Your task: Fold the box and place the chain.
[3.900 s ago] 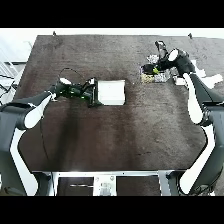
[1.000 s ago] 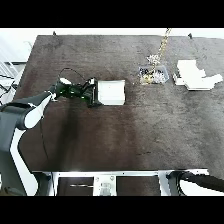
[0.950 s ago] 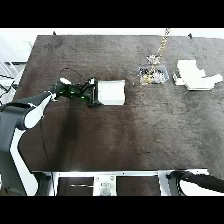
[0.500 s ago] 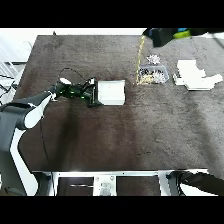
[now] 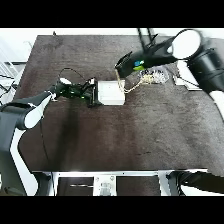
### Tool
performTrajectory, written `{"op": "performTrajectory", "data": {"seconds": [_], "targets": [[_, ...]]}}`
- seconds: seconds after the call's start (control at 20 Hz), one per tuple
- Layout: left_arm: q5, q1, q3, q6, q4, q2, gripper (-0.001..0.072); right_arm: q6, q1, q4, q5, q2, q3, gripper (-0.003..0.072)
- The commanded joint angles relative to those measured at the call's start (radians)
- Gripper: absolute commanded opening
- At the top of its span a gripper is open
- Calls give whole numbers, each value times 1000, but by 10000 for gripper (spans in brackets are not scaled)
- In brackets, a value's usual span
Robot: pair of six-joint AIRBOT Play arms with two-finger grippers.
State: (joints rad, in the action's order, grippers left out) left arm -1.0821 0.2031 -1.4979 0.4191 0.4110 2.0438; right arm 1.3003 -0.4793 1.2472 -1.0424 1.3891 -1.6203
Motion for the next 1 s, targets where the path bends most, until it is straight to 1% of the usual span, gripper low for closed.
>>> {"op": "performTrajectory", "data": {"seconds": [0.0, 0.2, 0.35, 0.4, 0.45, 0.55, 0.7, 0.85, 0.95], "targets": [[0, 0, 0, 0, 0, 1, 336, 0, -5, -19, 115, 92, 60, 7], [0, 0, 0, 0, 0, 1, 336, -11, -8, -145, 153, 240, 61, 6], [1, 0, 0, 0, 0, 0, 336, -23, -2, -141, 183, 347, 61, 19], [1, 0, 0, 0, 0, 0, 336, -23, 9, -137, 180, 364, 61, 234], [1, 0, 0, 0, 0, 1, 336, -23, 24, -137, 174, 363, 61, 466], [0, 0, 0, 0, 0, 1, 336, -23, 66, -136, 147, 323, 61, 472], [0, 0, 0, 0, 0, 0, 336, -23, 157, -117, 125, 214, 85, 471], [0, 0, 0, 0, 0, 1, 336, 10, 291, -74, 127, 113, 174, 471], [0, 0, 0, 0, 0, 0, 336, 85, 381, -76, 151, 105, 246, 475]]}}
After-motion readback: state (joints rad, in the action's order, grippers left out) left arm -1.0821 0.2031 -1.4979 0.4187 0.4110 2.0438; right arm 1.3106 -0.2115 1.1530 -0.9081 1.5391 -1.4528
